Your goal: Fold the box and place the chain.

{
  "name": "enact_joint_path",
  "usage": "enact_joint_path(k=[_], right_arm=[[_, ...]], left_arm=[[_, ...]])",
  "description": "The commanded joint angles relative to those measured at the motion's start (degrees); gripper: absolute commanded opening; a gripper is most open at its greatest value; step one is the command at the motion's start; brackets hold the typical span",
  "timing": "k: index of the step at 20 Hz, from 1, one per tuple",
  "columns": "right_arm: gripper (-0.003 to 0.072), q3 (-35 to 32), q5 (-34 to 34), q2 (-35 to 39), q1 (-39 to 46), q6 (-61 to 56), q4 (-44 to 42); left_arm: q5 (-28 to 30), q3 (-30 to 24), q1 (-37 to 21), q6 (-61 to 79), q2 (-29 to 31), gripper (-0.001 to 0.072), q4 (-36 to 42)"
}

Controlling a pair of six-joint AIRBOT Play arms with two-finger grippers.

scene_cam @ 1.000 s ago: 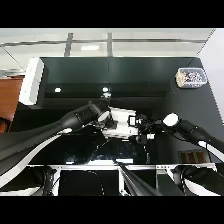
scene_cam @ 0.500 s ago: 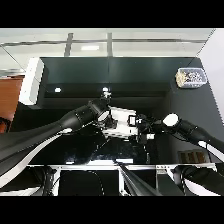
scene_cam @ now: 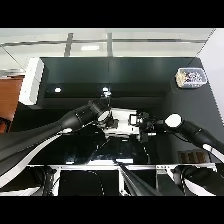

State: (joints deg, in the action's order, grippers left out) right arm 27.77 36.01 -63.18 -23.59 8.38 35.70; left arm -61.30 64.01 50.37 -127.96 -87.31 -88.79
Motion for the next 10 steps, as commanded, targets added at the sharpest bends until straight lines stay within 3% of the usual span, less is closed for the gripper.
enact_joint_path(k=[1, 4, 7, 10], right_arm=[[0.0709, 0.1, 0.2, 6.7, 0.0, -5.5, 7.4], [0.0709, 0.0, 3.0, 7.7, 0.0, -8.8, 14.9], [0.0709, 0.0, 8.7, 7.7, 0.0, -9.1, 16.0], [0.0709, 0.1, 9.8, 7.7, 0.5, -9.1, 16.2]], left_arm=[[-0.7, 0.0, 0.0, -1.6, 0.0, 0.0025, -0.4], [-0.7, 0.0, 0.0, -1.5, 0.0, 0.0026, -0.5], [-0.8, 0.0, 0.0, -1.5, 0.0, 0.0025, -0.5], [-0.9, 0.0, 0.0, -1.5, 0.0, 0.0025, -0.5]])
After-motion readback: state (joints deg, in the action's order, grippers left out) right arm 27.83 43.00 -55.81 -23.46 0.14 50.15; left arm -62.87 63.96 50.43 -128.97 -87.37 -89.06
